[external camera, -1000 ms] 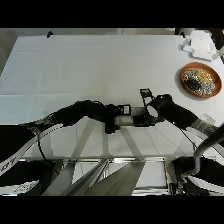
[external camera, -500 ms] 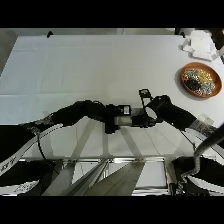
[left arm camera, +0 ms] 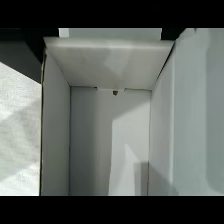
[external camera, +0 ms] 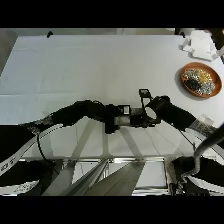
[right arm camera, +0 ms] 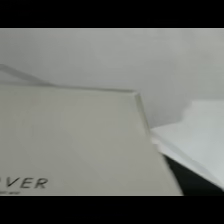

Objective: Fold the box and place the chain.

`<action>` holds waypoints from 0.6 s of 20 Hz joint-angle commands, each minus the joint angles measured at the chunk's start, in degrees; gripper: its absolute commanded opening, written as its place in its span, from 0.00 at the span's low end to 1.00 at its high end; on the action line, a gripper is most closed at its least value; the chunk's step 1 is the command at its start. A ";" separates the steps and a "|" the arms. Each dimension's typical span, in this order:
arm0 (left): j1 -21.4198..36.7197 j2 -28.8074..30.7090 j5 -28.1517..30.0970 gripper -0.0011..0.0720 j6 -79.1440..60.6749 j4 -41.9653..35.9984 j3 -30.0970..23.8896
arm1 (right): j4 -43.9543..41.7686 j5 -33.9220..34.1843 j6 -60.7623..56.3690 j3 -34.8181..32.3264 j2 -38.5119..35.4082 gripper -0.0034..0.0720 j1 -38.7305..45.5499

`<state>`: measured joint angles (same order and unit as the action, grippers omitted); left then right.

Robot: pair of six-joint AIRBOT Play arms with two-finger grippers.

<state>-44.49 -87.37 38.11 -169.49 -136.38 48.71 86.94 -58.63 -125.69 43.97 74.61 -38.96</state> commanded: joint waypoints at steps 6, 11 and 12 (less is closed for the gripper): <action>0.00 -0.02 -0.04 0.47 0.04 -0.04 0.00 | 5.49 -3.34 0.31 -0.04 -5.22 0.66 0.17; 0.00 -0.02 0.02 0.47 0.04 -0.07 0.00 | 6.45 -8.94 8.28 -0.02 -12.61 0.70 1.22; 0.00 -0.02 -0.02 0.47 0.04 -0.07 0.00 | 7.34 -9.35 9.18 -0.02 -14.53 0.70 1.22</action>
